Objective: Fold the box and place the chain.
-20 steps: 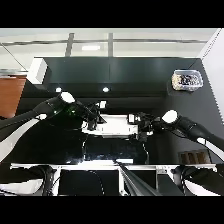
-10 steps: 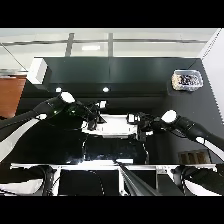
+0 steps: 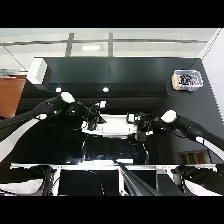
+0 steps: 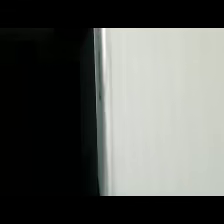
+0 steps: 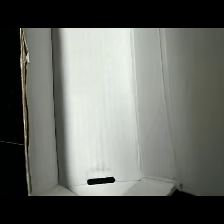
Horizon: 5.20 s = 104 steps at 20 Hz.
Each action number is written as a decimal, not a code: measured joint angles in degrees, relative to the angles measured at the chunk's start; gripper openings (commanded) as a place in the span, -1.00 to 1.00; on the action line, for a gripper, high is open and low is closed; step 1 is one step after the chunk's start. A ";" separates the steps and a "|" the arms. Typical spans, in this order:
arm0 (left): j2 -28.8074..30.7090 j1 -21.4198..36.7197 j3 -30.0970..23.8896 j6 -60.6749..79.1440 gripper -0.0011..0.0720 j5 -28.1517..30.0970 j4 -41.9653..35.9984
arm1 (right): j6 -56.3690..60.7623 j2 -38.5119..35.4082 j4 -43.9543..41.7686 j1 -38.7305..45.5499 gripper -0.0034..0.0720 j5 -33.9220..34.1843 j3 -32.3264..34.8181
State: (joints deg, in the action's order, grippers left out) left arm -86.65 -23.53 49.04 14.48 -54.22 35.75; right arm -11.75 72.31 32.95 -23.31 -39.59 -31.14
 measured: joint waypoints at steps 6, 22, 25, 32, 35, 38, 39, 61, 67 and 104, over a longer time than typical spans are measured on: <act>0.00 0.02 0.00 0.09 -0.81 -0.11 0.00 | 0.07 0.00 0.17 0.02 0.51 -0.11 0.00; 17.35 5.14 0.81 -44.94 -0.91 -16.06 19.37 | 0.07 0.00 0.33 0.02 0.19 -0.52 0.00; 18.32 2.69 -4.04 -49.53 -0.91 -19.45 12.39 | 0.07 0.00 0.31 0.02 0.19 -0.63 0.00; 18.82 -2.78 -10.60 -42.69 -0.90 0.17 -12.79 | 0.11 0.00 0.31 0.02 0.19 -0.83 0.00; 18.67 -1.81 -11.10 -40.85 -0.90 12.22 -16.98 | 0.13 0.00 0.28 0.02 0.19 -1.03 0.00; 16.76 -1.16 -11.26 -40.11 -0.90 16.98 -16.24 | 0.13 0.00 0.31 0.02 0.19 -1.16 0.00; 15.78 -1.07 -11.23 -40.09 -0.90 17.53 -15.23 | 0.13 0.02 0.28 0.02 0.19 -1.20 0.00; 19.82 9.51 -6.84 -25.31 0.98 -7.37 8.96 | 0.15 0.00 0.26 0.02 0.19 -1.36 0.00; 17.86 2.51 -9.64 -9.53 0.87 0.33 14.01 | 0.13 0.00 0.26 0.02 0.20 -1.33 0.00; 12.26 -3.85 -9.84 -12.68 -0.90 5.60 2.08 | 0.13 0.00 0.26 0.02 0.19 -1.31 0.00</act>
State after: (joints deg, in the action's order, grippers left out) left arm -74.39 -27.38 39.20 1.80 -48.62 37.82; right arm -11.62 72.31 33.21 -23.29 -40.91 -31.14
